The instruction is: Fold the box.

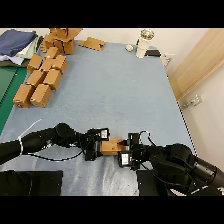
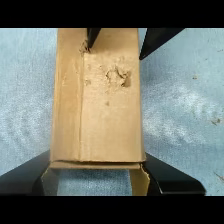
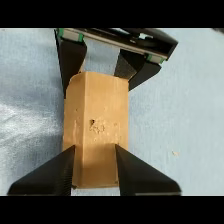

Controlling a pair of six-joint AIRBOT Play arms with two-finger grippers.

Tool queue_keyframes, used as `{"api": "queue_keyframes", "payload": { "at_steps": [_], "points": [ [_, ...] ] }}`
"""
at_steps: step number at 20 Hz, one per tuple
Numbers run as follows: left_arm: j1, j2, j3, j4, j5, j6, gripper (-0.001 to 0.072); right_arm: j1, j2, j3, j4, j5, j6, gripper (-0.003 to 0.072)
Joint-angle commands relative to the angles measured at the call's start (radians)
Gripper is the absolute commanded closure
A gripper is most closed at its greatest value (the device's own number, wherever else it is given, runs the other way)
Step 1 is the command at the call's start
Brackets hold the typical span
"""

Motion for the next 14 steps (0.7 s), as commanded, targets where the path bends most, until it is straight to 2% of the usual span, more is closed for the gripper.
{"api": "queue_keyframes", "payload": {
  "at_steps": [1,3,11,12,13,14],
  "points": [
    [0.000,-0.001,0.001,-0.001,0.003,0.000,0.0191,0.014,0.001,0.007,0.001,0.000,0.002,0.0331],
    [0.000,-0.001,0.001,-0.001,0.003,0.000,0.0191,0.014,0.001,0.007,0.000,0.000,0.001,0.0387],
    [0.000,-0.001,0.001,-0.001,0.003,0.000,0.0191,0.014,0.001,0.032,-0.005,-0.005,0.001,0.0374],
    [0.000,-0.001,0.001,-0.001,0.003,0.000,0.0191,0.014,0.001,0.032,0.009,-0.021,0.001,0.0278],
    [0.000,-0.001,0.001,-0.001,0.003,0.000,0.0191,0.014,0.000,0.032,0.033,-0.039,0.001,0.0228],
    [0.000,-0.001,0.001,-0.001,0.003,0.000,0.0192,0.014,-0.001,0.030,0.045,-0.051,0.001,0.0220]
  ]
}}
